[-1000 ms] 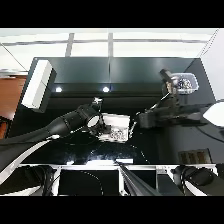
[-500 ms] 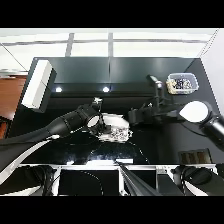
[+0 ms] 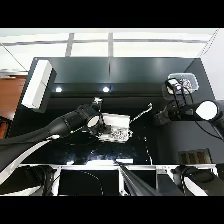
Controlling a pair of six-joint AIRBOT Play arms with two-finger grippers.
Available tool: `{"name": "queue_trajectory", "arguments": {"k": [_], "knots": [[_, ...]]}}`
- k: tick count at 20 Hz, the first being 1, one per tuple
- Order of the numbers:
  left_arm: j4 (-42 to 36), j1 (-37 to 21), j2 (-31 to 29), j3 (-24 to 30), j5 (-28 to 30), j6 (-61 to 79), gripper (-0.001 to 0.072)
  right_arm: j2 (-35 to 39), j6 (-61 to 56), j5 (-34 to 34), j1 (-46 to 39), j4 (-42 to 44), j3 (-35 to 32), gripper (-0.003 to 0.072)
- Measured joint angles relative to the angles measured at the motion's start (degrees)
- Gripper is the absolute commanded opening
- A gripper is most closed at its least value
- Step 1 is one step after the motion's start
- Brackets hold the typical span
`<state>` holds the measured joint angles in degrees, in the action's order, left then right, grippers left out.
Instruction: Fold the box and place the chain.
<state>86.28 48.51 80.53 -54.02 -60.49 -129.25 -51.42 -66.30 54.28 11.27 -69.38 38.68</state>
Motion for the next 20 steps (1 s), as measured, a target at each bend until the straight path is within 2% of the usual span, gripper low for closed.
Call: {"name": "queue_trajectory", "arguments": {"k": [2, 5, 9, 11, 15, 20], "knots": [[0.0, 0.0, 0.0, 0.0, 0.02, 0.0, 0.003, -0.28, 11.04, -4.72, -0.37, 0.63, -1.42, 0.0666], [0.02, 0.0, 0.0, 0.0, 0.02, 0.02, 0.003, -3.85, 27.58, -10.12, -0.7, 6.51, -2.38, 0.0666], [0.0, 0.0, 0.0, 0.0, 0.02, 0.0, 0.003, -11.69, 54.27, -9.31, -0.87, 19.19, -2.78, 0.0666], [0.0, 0.0, 0.0, 0.0, 0.0, 0.0, 0.003, -14.47, 63.01, -8.87, -0.85, 23.37, -2.86, 0.0666], [0.02, 0.0, 0.0, 0.0, 0.0, 0.0, 0.003, -18.34, 72.54, -9.94, -0.9, 27.06, -2.51, 0.0666], [0.02, 0.0, 0.0, 0.0, 0.02, 0.02, 0.003, -22.84, 76.65, -11.3, -0.92, 28.48, 1.27, 0.0665]]}}
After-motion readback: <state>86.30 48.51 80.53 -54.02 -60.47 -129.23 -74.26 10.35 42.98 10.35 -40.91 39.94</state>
